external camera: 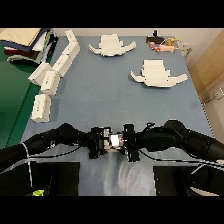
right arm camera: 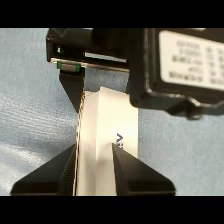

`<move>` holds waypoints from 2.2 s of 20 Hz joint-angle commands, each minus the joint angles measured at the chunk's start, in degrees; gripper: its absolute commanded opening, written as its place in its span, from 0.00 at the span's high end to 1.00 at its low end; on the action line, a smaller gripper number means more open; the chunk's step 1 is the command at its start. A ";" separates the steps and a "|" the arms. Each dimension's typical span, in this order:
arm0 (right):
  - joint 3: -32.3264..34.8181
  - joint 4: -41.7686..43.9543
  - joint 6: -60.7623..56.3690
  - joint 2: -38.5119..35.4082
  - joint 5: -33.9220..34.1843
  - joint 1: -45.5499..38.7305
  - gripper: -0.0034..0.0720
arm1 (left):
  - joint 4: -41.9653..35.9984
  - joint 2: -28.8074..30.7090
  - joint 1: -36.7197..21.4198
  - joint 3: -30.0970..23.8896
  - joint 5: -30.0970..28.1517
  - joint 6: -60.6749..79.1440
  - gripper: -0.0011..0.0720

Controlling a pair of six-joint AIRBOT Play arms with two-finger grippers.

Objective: Fold the box.

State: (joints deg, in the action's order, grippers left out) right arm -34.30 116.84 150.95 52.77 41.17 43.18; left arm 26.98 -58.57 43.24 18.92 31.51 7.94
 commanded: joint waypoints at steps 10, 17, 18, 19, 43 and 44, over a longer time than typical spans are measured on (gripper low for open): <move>-0.04 -0.33 -7.15 -3.34 1.33 0.00 0.63 | -0.02 0.00 0.00 0.07 -0.02 0.00 0.28; 1.90 -0.83 -31.41 -7.98 -4.31 0.00 0.95 | -0.02 0.00 0.00 0.07 -0.02 0.00 0.28; 3.04 -0.81 -34.05 -7.98 -6.73 0.02 0.95 | -0.02 0.00 0.00 0.07 -0.02 0.00 0.28; 4.31 -0.24 -36.85 -8.11 -9.07 0.02 0.95 | -0.02 0.00 -0.02 0.07 -0.02 0.00 0.28; 23.43 11.21 -44.68 -14.49 -26.64 3.30 0.95 | -0.02 -0.02 0.00 0.07 -0.02 0.00 0.28; 23.45 11.15 -44.68 -14.47 -26.64 3.30 0.95 | -0.02 0.00 -0.02 0.07 -0.02 0.00 0.28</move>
State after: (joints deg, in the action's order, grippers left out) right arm -11.11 128.31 106.32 38.24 15.07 46.41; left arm 26.96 -58.57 43.24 18.92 31.48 7.94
